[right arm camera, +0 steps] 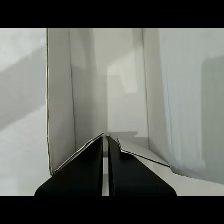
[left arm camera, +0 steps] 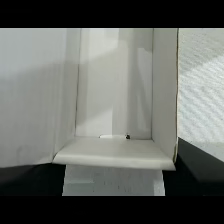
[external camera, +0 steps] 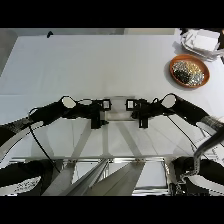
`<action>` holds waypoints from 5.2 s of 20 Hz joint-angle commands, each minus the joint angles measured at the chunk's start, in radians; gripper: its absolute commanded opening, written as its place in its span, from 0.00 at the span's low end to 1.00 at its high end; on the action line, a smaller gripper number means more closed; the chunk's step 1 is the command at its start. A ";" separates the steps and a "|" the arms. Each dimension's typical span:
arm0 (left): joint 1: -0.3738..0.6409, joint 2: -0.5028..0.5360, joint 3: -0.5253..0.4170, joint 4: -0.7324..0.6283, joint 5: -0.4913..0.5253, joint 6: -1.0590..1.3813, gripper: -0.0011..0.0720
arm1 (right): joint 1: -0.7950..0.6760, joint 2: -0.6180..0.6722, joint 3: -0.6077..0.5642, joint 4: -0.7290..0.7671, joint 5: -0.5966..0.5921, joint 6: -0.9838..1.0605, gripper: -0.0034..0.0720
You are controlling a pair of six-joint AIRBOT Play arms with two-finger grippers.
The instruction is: Fold the box and place the chain.
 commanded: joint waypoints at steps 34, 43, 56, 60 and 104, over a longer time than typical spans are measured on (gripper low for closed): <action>0.000 0.000 0.000 -0.001 0.001 0.000 0.19 | -0.242 0.604 -0.002 -0.479 0.145 1.287 0.06; 0.000 0.000 0.000 -0.001 0.001 0.000 0.19 | -0.333 0.347 -0.002 -0.470 0.196 1.374 0.06; 0.000 0.000 0.000 0.000 0.002 0.000 0.19 | -0.330 0.000 -0.002 -0.180 0.223 1.183 0.06; 0.000 0.000 0.000 -0.001 0.001 0.000 0.19 | -0.330 -0.019 -0.002 -0.045 0.253 1.075 0.06; 0.000 0.000 0.000 0.000 0.001 0.000 0.19 | 0.007 0.087 0.081 -0.288 0.057 1.371 0.62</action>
